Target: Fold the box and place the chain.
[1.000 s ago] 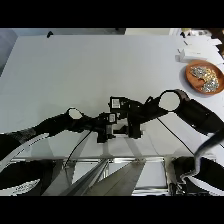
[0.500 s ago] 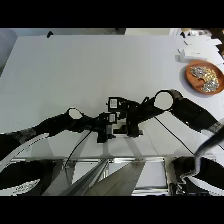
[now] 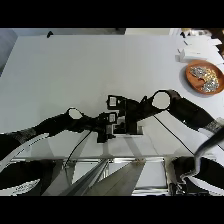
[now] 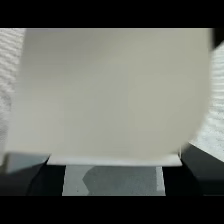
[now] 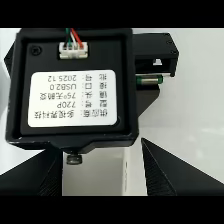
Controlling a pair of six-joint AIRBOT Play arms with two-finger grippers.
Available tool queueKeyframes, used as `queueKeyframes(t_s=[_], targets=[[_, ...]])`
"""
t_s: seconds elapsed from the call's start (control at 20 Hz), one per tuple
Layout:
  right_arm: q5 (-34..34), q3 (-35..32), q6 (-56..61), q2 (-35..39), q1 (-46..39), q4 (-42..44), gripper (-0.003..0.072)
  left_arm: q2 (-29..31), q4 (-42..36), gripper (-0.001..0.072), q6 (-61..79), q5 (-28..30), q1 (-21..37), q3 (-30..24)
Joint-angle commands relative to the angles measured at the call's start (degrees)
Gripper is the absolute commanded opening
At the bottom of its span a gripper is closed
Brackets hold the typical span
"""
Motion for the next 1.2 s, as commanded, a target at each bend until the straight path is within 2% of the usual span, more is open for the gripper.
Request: queueKeyframes(t_s=[0.0, 0.05, 0.35, 0.5, 0.55, 0.75, 0.85, 1.15], targets=[[-0.3, 0.0, 0.3, -0.1, 0.1, 0.2, 0.0469, 0.0, 0.0, 0.0111, 0.0, 0.0, 0.0, 0.0], [0.1, 0.0, 0.2, 0.0, 0.1, 0.6, 0.0487, 0.0, 0.0, 0.0111, 0.0, 0.0, 0.0, 0.0], [1.2, 0.1, -1.2, 4.8, 0.1, 2.9, 0.0487, 0.0, 0.0, 0.0111, 0.0, 0.0, 0.0, 0.0], [1.2, 0.2, -3.7, 4.8, 0.1, 7.1, 0.0478, 0.0, 0.0, 0.0111, 0.0, 0.0, 0.0, 0.0], [1.1, 0.2, -3.8, 4.8, 0.1, 7.1, 0.0458, 0.0, 0.0, 0.0111, 0.0, 0.0, 0.0, 0.0], [1.1, 0.2, -3.8, 4.8, 0.1, 6.8, 0.0454, 0.0, 0.0, 0.0111, 0.0, 0.0, 0.0, 0.0], [0.5, 0.2, -3.8, 4.6, 0.1, 6.7, 0.0404, 0.0, 0.0, 0.0111, 0.0, 0.0, 0.0, 0.0], [0.4, 0.2, -3.8, 2.6, 0.1, 6.4, 0.0403, 0.0, 0.0, 0.0111, 0.0, 0.0, 0.0, 0.0]])
